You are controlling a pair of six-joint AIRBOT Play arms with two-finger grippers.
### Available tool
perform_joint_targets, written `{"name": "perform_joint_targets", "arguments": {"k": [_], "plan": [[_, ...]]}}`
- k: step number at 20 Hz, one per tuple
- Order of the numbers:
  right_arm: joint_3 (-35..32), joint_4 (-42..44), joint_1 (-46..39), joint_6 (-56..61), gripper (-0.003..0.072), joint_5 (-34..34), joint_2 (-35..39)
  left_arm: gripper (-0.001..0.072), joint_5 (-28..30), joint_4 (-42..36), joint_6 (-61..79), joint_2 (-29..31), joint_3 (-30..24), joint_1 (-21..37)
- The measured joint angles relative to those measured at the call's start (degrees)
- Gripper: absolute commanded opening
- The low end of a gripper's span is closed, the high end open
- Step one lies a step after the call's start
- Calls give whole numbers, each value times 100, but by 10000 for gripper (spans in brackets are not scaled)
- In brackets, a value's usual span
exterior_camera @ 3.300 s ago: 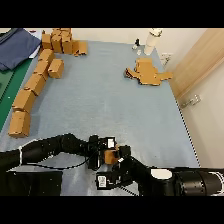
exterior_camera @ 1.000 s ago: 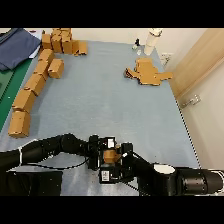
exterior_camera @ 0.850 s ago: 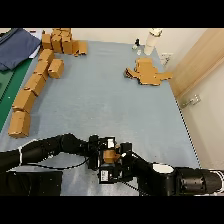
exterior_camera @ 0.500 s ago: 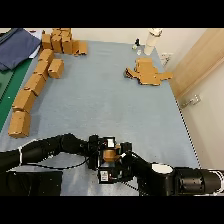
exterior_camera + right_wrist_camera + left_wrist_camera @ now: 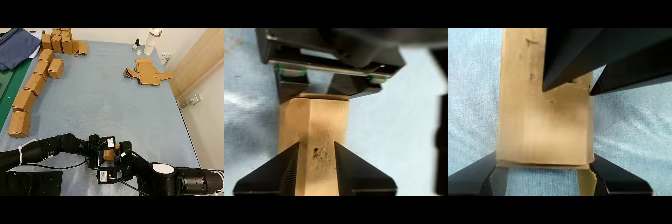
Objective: Fold the box.
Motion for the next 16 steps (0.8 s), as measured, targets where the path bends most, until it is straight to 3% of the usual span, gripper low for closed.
{"name": "perform_joint_targets", "arguments": {"k": [8, 16], "plan": [[302, -352, -2, -83, 331, -236, 0, 451, -22, -15, 2, 2, 0, 0], [289, -234, -9, -111, 269, -175, -7, 451, -42, 20, 26, 0, -2, 0]]}}
